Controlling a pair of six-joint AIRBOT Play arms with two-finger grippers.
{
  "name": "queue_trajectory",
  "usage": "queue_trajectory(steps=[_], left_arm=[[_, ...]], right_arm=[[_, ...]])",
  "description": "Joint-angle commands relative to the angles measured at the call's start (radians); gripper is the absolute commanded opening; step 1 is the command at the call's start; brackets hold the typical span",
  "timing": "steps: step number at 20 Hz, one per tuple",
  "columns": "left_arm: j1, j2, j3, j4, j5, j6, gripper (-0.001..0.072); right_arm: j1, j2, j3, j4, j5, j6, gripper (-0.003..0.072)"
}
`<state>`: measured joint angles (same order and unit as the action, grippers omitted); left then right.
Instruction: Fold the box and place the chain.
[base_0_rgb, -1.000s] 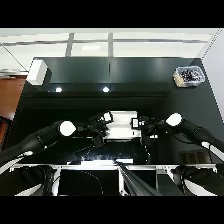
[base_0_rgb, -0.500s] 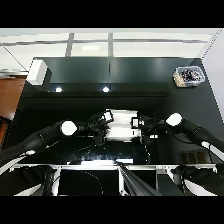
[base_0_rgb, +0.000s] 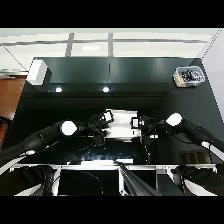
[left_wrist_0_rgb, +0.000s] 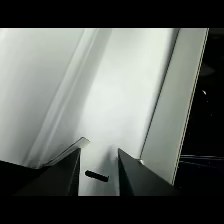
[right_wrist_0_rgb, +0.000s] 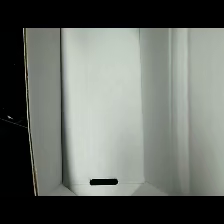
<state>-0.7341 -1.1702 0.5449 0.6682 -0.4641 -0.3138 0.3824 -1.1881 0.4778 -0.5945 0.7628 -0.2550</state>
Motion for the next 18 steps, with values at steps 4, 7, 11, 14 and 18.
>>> queue_trajectory(steps=[4,7,11,14,18], left_arm=[[0.079,0.091,0.002,0.005,-0.117,-0.108,0.0029],[0.269,0.209,0.002,0.016,-0.287,-0.234,0.0028],[0.609,0.303,-0.001,0.116,-0.476,-0.628,0.0029],[0.791,0.293,-0.011,0.151,-0.563,-0.753,0.0028],[0.846,0.207,-0.068,0.203,-0.639,-1.107,0.0028]], right_arm=[[0.000,0.000,0.000,0.000,0.000,0.001,0.0526],[0.000,0.000,0.000,0.000,0.000,0.001,0.0526],[0.000,0.000,0.000,0.000,0.000,0.001,0.0526],[0.000,0.000,0.000,0.000,0.000,0.001,0.0526],[0.000,0.000,0.000,0.000,0.000,0.008,0.0526]])
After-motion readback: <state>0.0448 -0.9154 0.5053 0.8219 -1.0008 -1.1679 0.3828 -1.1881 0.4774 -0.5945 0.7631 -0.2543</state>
